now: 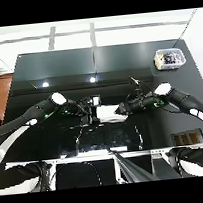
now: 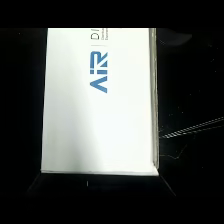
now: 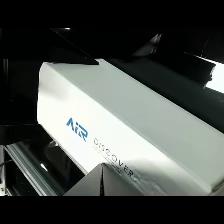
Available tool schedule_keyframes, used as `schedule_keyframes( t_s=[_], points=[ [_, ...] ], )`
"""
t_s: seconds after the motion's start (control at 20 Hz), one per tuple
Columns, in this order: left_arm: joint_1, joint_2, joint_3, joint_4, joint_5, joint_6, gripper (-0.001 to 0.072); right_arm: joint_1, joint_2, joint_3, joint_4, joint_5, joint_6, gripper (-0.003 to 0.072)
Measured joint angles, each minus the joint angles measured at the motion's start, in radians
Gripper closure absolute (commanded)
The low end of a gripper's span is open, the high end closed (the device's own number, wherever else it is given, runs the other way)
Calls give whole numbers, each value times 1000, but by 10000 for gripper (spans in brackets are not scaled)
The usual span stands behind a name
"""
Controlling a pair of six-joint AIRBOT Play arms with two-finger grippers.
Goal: Fold the box and place the chain.
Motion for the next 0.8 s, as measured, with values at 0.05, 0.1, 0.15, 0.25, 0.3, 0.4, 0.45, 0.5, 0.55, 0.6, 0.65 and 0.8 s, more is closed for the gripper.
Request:
schedule_keyframes(
  t_s=[0.05, 0.1, 0.15, 0.25, 0.3, 0.4, 0.45, 0.5, 0.55, 0.6, 0.65, 0.8],
  points=[
    [0, 0, 0, 0, 0, 0, 352, -1, 1, 2, -3, 2, 1, 670],
    [0, 0, 0, -1, 0, 0, 352, -5, 4, 7, -7, 9, 1, 669],
    [0, 0, 0, -2, 0, 0, 352, -12, 12, 18, -17, 26, 2, 670],
    [2, 3, 0, -1, -2, -1, 288, -46, 45, 56, -60, 101, 4, 670],
    [4, 9, 0, 3, 1, -2, 34, -75, 76, 82, -57, 144, 3, 669],
    [6, 33, 0, 16, -2, -21, -2, -151, 154, 119, -87, 237, 3, 670],
    [7, 51, 2, 36, -6, -35, -3, -197, 203, 132, -91, 266, 3, 670],
    [7, 72, 5, 56, -10, -55, -3, -238, 248, 139, -106, 300, 3, 670],
    [7, 97, 9, 80, -19, -74, -2, -282, 295, 145, -127, 336, 3, 669],
    [7, 120, 16, 97, -32, -91, -2, -317, 336, 150, -139, 354, 3, 670],
    [3, 142, 28, 106, -44, -110, -2, -348, 370, 153, -157, 371, 3, 670],
    [-31, 158, 90, 126, -67, -185, -1, -404, 434, 158, -191, 397, 3, 670]
  ],
)
